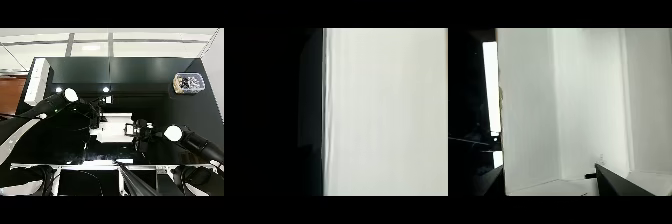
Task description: Fold the box and place the chain.
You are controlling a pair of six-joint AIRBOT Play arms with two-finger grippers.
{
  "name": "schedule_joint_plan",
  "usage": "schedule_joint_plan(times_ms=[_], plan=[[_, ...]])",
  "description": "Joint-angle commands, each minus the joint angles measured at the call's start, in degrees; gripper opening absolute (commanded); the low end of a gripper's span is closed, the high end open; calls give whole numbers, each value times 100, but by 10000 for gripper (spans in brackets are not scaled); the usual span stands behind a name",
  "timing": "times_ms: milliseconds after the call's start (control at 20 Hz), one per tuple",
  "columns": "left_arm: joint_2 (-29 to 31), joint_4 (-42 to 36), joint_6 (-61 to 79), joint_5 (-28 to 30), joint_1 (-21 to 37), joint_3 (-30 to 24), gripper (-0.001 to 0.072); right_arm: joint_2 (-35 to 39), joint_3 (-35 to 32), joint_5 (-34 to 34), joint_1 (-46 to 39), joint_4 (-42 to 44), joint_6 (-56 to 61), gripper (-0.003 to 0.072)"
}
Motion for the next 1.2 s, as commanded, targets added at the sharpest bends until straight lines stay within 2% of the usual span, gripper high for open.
schedule_joint_plan(times_ms=[0,250,350,600,850,1150], plan=[[-4,0,-2,-7,-2,-2,29,-37,94,-595,-24,-7,57,626],[-4,2,-2,-138,-2,-2,29,-37,588,433,-732,-42,55,626],[-4,2,0,-133,-2,-2,29,-37,592,452,-984,-39,50,626],[-4,0,0,-131,-2,-2,29,-164,592,350,-1019,201,-197,626],[-4,0,0,-131,-2,-2,29,-555,592,415,-1025,1211,-1320,626],[-4,0,0,-133,-2,-2,29,-938,592,717,-1121,1655,-2015,626]])
